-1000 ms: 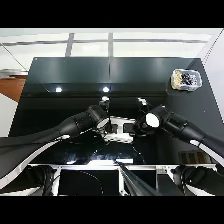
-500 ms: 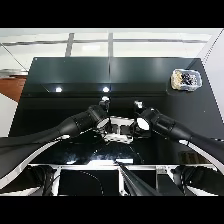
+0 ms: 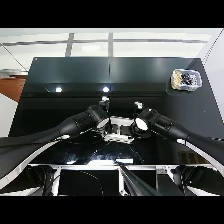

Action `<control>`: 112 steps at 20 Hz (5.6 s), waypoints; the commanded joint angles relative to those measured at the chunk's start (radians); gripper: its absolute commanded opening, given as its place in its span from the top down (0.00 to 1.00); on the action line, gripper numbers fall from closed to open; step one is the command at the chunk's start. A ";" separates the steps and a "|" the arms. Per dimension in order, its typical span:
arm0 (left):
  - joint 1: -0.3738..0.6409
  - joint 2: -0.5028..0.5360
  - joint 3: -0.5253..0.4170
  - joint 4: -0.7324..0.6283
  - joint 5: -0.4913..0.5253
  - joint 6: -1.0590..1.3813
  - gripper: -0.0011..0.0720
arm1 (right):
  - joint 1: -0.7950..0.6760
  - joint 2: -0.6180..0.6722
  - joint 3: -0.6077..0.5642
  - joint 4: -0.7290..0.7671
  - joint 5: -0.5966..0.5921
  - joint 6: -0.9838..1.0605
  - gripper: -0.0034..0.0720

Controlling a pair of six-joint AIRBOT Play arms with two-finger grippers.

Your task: Fold the box and place the chain.

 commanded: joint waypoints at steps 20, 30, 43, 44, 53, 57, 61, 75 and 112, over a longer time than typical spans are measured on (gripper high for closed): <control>0.001 0.000 0.000 0.001 0.002 0.002 0.95 | 0.000 0.001 0.000 -0.004 0.003 0.010 0.51; 0.001 0.000 0.000 0.002 0.002 0.002 0.95 | 0.000 0.061 0.000 -0.020 0.030 -0.021 0.44; 0.001 0.000 0.000 0.001 0.001 0.002 0.95 | -0.002 0.373 0.000 -0.040 0.134 -0.137 0.45; 0.001 0.000 0.000 0.001 0.000 0.002 0.95 | -0.005 0.398 0.000 -0.063 0.148 -0.138 0.45; 0.001 0.000 0.000 0.001 0.000 0.002 0.95 | -0.192 0.452 -0.040 -0.751 0.292 -0.171 0.45; 0.001 0.000 0.000 0.001 0.000 0.002 0.95 | -0.514 0.413 -0.060 -0.714 0.000 -0.178 0.01; 0.001 0.000 0.000 0.001 -0.001 0.003 0.95 | -0.867 0.255 0.097 -0.386 -0.235 -0.314 0.01; 0.001 0.000 0.000 0.001 0.001 0.002 0.95 | -0.968 -0.548 0.885 -0.020 -0.005 -0.400 0.24; 0.001 0.000 0.000 -0.053 0.001 0.002 0.95 | -1.028 0.127 0.958 0.223 0.049 -0.795 0.92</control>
